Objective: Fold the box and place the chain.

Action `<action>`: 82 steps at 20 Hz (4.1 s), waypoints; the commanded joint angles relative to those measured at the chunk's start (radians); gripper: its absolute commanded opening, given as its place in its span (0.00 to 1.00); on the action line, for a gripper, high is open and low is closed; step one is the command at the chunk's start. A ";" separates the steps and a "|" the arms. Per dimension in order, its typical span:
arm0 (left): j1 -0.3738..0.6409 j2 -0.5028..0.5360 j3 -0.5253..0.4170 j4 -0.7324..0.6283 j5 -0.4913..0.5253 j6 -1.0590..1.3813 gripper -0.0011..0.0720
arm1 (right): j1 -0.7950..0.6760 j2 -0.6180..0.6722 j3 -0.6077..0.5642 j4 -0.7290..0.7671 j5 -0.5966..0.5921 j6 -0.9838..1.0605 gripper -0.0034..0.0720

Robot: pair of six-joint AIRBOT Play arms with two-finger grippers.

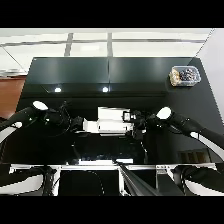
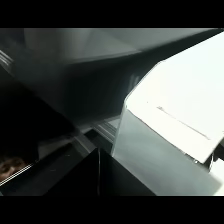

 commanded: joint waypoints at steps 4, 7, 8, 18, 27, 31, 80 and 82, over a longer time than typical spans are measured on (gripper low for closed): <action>-0.002 -0.010 0.086 -0.006 -0.050 0.032 0.70 | 0.000 -0.001 0.000 0.000 0.000 0.000 0.21; -0.002 -0.010 0.116 -0.007 -0.061 0.032 0.90 | 0.000 -0.001 0.000 0.000 0.000 0.000 0.21; -0.003 -0.010 0.125 -0.011 -0.066 0.032 0.90 | 0.000 -0.001 0.000 0.000 0.000 0.000 0.21; -0.072 -0.010 0.166 -0.018 -0.179 0.018 0.86 | 0.000 -0.001 0.000 0.000 0.000 0.000 0.21; -0.132 -0.002 0.177 -0.017 -0.159 -0.021 0.73 | 0.000 -0.001 0.000 0.000 0.000 0.000 0.21; -0.138 -0.002 0.220 -0.016 -0.143 -0.040 0.73 | 0.000 -0.001 0.000 0.000 0.000 0.000 0.21; -0.739 -0.030 0.441 0.957 0.041 -1.104 0.70 | 0.000 0.000 0.000 0.000 0.000 0.000 0.21; -0.738 -0.030 0.440 0.956 0.019 -1.152 0.70 | 0.000 -0.001 0.000 0.000 0.000 0.000 0.21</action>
